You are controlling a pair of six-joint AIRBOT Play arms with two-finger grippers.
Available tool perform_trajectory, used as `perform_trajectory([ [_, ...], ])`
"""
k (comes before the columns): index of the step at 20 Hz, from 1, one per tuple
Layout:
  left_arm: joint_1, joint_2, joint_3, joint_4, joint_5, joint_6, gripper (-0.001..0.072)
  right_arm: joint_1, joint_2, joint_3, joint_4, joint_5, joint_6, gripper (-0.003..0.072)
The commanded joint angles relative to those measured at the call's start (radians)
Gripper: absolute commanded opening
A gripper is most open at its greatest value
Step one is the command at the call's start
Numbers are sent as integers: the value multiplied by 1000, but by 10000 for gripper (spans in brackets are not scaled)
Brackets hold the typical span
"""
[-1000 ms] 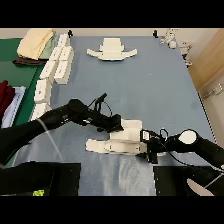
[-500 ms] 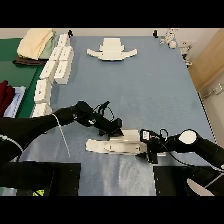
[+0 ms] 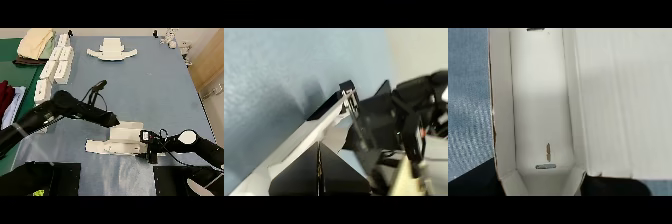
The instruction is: Fold the box.
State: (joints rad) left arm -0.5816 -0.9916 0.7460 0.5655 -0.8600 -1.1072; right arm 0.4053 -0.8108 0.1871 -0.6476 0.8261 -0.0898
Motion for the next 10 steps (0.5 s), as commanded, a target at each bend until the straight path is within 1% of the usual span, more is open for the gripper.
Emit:
perform_trajectory([
  [1, -27, 202, 0, 296, 3, 23, 12, 0, 1, 1, 0, -1, 2, 570],
  [4, -72, 319, -1, 496, -21, 32, 11, 0, 1, 1, 0, -1, 2, 570],
  [5, -75, 350, -7, 517, -45, 104, 13, 0, 1, 1, 0, -1, 2, 570],
  [6, -67, 374, -24, 508, -61, 214, 13, 0, 1, 1, 0, -1, 2, 570],
  [7, -58, 391, -48, 490, -60, 305, 53, 0, 1, 1, 0, -1, 2, 570],
  [8, -45, 398, -77, 455, -57, 408, 519, 0, 1, 1, 0, -1, 2, 570],
  [9, -29, 397, -107, 407, -40, 489, 689, 0, 1, 1, 0, -1, 2, 571],
  [10, -15, 395, -139, 359, -29, 575, 687, 0, 1, 1, 0, -1, 2, 571],
])
